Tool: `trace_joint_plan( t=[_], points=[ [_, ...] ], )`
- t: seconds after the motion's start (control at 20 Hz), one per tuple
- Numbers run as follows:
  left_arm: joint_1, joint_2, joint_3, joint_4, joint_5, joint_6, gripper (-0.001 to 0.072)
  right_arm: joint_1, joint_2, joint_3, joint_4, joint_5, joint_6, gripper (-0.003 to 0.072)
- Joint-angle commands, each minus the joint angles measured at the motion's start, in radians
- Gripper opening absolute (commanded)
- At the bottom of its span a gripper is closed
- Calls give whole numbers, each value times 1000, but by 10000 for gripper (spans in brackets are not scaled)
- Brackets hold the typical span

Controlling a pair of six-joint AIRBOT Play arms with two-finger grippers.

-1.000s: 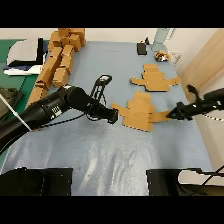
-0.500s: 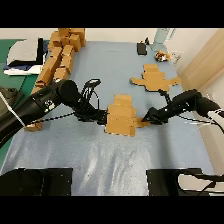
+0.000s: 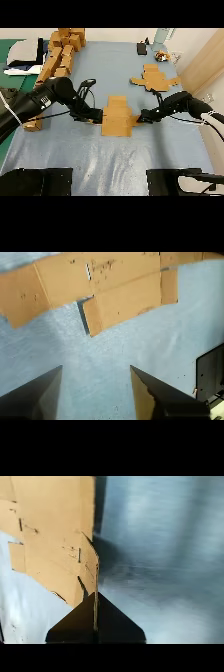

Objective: Fold the box.

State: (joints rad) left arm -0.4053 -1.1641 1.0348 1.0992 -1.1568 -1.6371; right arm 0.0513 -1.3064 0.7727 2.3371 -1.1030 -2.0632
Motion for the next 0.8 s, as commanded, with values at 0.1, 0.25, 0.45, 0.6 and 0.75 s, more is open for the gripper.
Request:
trace_joint_plan(
  t=[0.1, 0.25, 0.45, 0.6, 0.75],
  points=[
    [185, 0, -2, -83, -72, 95, 440, 168, 222, -244, 32, 186, -72, -1],
    [236, -10, -22, -90, -33, 124, 716, 224, 389, -386, 23, 271, -72, -1],
    [238, -113, -25, -166, -14, 189, 715, 251, 488, -430, 23, 296, -72, 0],
    [241, -208, -25, -357, 37, 318, 714, 251, 503, -430, 0, 297, -72, 0],
    [243, -293, -25, -482, 59, 433, 713, 251, 502, -430, -11, 293, -73, 0]
  ],
)
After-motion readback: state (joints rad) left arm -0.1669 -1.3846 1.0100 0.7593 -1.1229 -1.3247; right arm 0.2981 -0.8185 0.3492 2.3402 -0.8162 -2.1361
